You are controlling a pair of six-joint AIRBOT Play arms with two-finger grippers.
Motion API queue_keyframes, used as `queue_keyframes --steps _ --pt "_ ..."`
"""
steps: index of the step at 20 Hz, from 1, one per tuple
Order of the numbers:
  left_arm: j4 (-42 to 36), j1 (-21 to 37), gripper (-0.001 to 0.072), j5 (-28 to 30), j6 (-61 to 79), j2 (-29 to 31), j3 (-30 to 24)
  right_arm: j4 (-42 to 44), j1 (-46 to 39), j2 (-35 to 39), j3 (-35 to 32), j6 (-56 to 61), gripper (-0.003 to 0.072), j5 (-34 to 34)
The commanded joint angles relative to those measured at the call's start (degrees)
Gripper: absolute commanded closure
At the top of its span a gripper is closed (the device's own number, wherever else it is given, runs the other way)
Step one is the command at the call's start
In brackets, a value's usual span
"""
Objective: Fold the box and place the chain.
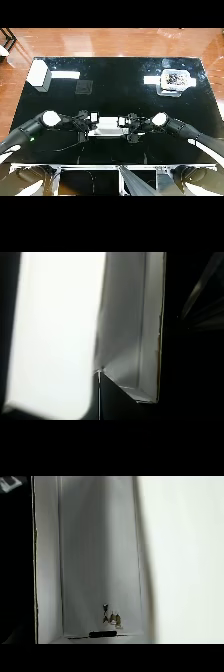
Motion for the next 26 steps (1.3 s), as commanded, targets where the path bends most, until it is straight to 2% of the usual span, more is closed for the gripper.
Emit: queue_keyframes --steps 1,3,6,7,9,11,12,15,17,18,22,26 --pt "6.62 3.72 0.0685 -4.59 -14.51 8.11 0.04 0.0 0.02 -0.02 0.02 0.0 0.0119 0.07" --pt "7.65 8.5 0.0684 -9.86 -21.44 13.94 0.04 0.0 0.02 -0.02 0.02 0.0 0.0119 0.07" --pt "10.6 18.82 0.0684 -13.25 -41.29 20.0 -0.07 0.0 0.02 -0.02 0.02 0.0 0.0119 0.04" --pt "10.97 22.86 0.0684 -14.62 -50.31 20.31 -0.17 -0.04 0.04 -0.02 0.02 0.0 0.0119 0.07" --pt "9.66 31.54 0.0684 -20.98 -66.1 18.64 -1.62 -0.04 0.04 -0.02 0.02 0.0 0.0119 0.04" --pt "8.96 37.0 0.0684 -27.54 -66.6 14.4 -3.56 -0.07 0.04 -0.02 0.02 0.0 0.0119 0.07" --pt "8.81 38.27 0.0684 -27.78 -66.97 12.11 -4.61 -0.09 0.04 -0.02 0.02 0.0 0.0119 0.04" --pt "2.12 38.47 0.0684 -24.2 -67.38 4.76 -6.1 -0.11 0.04 -0.02 0.02 0.0 0.0119 0.07" --pt "-4.81 35.87 0.0685 -23.28 -55.84 0.81 -6.1 -0.11 0.04 -0.02 0.02 0.0 0.0119 0.07" --pt "-6.1 34.21 0.0686 -21.49 -55.87 -0.98 -6.08 -0.11 0.04 -0.02 0.02 0.0 0.0119 0.04" --pt "-6.29 28.26 0.0686 -15.34 -59.28 -7.54 -6.08 -0.11 0.04 -0.02 0.02 0.0 0.0119 0.07" --pt "-6.34 24.04 0.0686 -11.61 -61.02 -9.94 -6.08 -0.09 0.04 -0.02 0.02 0.0 0.0119 0.07"
